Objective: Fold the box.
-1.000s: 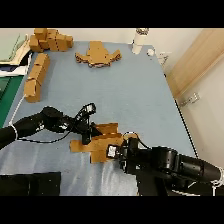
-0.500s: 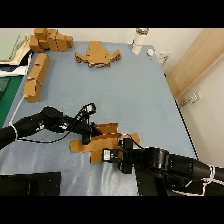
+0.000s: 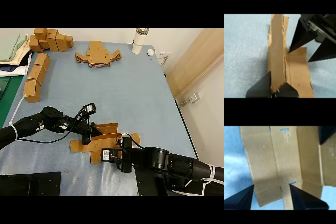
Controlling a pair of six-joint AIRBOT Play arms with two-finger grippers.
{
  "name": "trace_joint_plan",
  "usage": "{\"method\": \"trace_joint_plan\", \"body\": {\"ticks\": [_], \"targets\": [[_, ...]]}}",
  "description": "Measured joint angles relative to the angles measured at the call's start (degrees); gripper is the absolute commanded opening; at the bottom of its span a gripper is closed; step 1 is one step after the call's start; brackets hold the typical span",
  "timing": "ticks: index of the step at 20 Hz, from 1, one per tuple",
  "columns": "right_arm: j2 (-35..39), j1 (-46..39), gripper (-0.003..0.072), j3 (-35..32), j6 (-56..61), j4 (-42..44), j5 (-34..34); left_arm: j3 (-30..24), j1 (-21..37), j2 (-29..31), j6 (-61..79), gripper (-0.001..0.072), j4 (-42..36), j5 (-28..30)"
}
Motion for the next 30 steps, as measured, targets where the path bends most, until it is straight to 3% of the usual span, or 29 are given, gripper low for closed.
{"method": "trace_joint_plan", "body": {"ticks": [12,22,30], "targets": [[-0.24,4.59,0.0672,-0.13,0.46,-2.29,-3.5,0.0,0.0,0.0,0.0,0.0011,0.0,0.0],[-2.32,4.98,0.0671,0.04,3.56,-8.28,-0.57,0.0,0.0,0.0,0.0,0.0011,0.0,0.0],[1.01,4.92,0.0672,0.61,10.27,-11.3,-0.61,0.0,0.0,0.0,0.0,0.0011,0.0,0.0]]}}
